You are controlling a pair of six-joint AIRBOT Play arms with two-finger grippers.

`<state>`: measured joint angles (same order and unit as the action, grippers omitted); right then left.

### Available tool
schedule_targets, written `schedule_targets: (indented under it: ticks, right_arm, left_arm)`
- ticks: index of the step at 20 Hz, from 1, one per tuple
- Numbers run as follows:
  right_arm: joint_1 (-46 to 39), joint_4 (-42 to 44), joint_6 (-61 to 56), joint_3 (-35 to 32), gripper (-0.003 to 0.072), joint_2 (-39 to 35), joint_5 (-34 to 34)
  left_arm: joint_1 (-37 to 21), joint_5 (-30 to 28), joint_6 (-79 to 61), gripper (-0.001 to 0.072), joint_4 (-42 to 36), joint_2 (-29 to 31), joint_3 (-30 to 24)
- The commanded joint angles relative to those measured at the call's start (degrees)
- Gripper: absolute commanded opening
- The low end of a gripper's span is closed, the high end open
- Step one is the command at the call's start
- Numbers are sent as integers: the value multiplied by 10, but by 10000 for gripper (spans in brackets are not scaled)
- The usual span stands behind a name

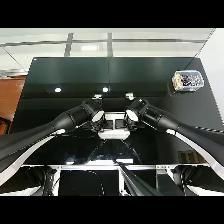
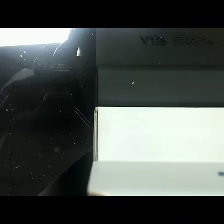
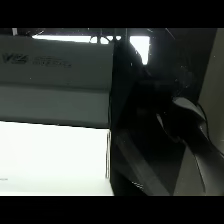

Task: Fold the box and place the chain.

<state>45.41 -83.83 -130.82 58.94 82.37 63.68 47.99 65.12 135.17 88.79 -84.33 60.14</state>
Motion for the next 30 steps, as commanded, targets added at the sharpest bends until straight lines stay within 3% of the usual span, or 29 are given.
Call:
schedule_targets:
  ticks: [1,2,9,10,14,16,21,22,23,24,27,30]
  right_arm:
    - [0,11,3,1,103,2,4]
    - [-1,13,3,1,257,2,4]
    - [0,5,3,1,262,4,15]
    - [0,5,3,1,225,6,16]
    - [0,9,3,1,224,15,16]
    - [0,22,25,1,18,15,12]
    - [0,21,27,1,18,12,10]
    - [0,21,27,1,108,9,10]
    - [-1,21,27,1,335,6,14]
    - [-1,18,30,1,377,0,20]
    - [-1,2,53,1,373,-43,25]
    - [-1,-43,68,2,373,-143,38]
  left_arm:
    - [-1,-2,-1,25,1,0,0]
    - [-1,-2,-1,25,1,0,0]
    - [0,-1,-1,25,1,0,0]
    - [0,-1,-1,25,1,0,0]
    - [0,-1,-1,25,1,0,0]
    - [0,-1,-1,25,1,0,0]
    - [0,0,-1,25,1,0,0]
    - [0,0,-1,25,1,0,0]
    - [0,0,-1,25,1,0,0]
    - [0,0,-1,25,1,0,0]
    - [0,0,-1,25,1,0,0]
    - [0,0,-1,25,1,0,0]
